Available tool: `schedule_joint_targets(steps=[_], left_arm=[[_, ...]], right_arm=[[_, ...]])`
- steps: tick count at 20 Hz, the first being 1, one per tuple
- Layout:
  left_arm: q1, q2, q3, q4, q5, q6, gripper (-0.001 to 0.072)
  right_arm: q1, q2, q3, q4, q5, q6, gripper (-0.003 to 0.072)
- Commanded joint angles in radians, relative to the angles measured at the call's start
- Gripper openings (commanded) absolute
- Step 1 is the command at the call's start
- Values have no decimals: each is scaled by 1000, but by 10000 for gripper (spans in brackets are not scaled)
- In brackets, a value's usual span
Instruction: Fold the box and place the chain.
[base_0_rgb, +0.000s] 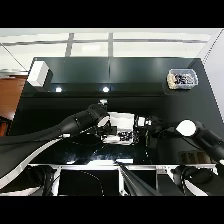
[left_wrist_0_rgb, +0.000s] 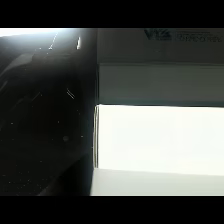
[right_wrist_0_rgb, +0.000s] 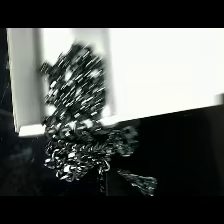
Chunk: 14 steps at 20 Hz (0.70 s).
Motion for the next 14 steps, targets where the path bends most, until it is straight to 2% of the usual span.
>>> schedule_joint_targets(steps=[1,4,6,10,12,14], left_arm=[[0,0,0,0,2,0,32],[0,0,0,0,2,0,31],[0,0,0,0,2,0,32],[0,0,0,0,2,0,31],[0,0,0,0,1,0,32],[0,0,0,0,1,0,32]], right_arm=[[0,103,94,-45,122,195,30],[0,160,209,-4,229,282,30],[0,166,267,97,249,292,30],[0,166,306,373,172,292,30],[0,165,306,430,160,292,30],[0,155,293,408,174,319,30]])
